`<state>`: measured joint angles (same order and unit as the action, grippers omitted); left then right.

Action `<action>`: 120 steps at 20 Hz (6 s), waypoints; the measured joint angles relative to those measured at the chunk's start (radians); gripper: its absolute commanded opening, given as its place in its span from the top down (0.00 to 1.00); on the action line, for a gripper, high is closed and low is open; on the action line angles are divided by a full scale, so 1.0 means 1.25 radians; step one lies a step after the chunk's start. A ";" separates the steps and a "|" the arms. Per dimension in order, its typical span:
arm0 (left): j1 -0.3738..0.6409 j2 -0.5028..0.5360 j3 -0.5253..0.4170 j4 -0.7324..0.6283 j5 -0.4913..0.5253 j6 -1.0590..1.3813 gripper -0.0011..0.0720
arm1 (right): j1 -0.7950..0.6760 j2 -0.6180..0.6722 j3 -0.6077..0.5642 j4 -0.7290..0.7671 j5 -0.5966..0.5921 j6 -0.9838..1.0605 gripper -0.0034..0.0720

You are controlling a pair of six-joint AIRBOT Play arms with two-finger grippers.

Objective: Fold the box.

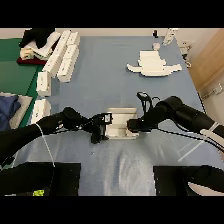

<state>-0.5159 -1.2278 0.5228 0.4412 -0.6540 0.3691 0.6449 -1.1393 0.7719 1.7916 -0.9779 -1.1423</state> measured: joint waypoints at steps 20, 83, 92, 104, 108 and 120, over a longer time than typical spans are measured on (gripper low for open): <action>0.000 0.000 0.000 0.000 0.000 0.000 0.49 | 0.103 -0.141 0.118 -0.211 -0.135 0.297 0.65; 0.000 0.000 0.000 0.000 0.000 0.000 0.49 | -0.147 -0.189 0.243 0.413 -0.222 -0.908 0.95; 0.000 0.000 0.000 0.000 0.000 0.000 0.49 | 0.017 0.065 -0.067 0.362 0.205 -1.048 0.86; 0.000 0.000 0.000 0.000 0.000 0.000 0.49 | 0.106 0.133 -0.132 0.269 0.269 -1.233 0.31; 0.000 0.000 0.000 0.000 0.000 0.000 0.49 | 0.112 0.116 -0.132 0.235 0.311 -1.279 0.31; 0.000 0.000 0.000 0.000 0.001 -0.001 0.49 | 0.113 0.153 -0.127 0.209 0.364 -1.313 0.37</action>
<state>-0.5159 -1.2278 0.5232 0.4408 -0.6533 0.3679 0.7856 -0.9482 0.6128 2.0529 -0.5232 -2.7834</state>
